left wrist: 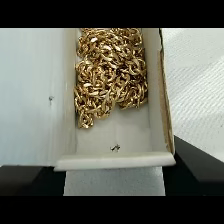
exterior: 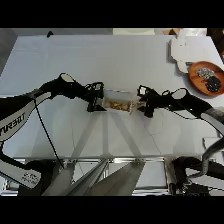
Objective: Fold the box and place the chain.
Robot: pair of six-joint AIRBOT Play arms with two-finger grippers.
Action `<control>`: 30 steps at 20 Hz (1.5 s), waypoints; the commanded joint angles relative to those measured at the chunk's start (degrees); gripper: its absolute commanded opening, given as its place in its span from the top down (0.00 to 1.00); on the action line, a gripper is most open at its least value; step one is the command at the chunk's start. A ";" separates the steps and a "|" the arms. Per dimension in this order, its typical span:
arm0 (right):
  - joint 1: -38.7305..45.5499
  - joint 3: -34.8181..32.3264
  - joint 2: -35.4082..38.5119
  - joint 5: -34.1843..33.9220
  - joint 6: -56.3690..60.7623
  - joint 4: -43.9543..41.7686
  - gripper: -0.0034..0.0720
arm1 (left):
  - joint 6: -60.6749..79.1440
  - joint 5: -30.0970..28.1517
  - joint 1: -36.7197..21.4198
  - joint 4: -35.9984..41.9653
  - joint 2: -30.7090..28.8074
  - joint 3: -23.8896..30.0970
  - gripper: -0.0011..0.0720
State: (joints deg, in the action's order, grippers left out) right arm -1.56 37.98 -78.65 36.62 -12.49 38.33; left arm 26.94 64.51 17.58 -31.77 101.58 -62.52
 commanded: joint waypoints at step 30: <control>-5.31 0.04 24.09 10.75 35.63 14.36 0.94 | 0.02 0.00 0.02 0.00 0.00 0.00 0.53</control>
State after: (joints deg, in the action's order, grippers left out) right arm -4.99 37.93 -59.29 43.70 21.15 51.51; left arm 26.94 64.51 17.58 -31.77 101.58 -62.52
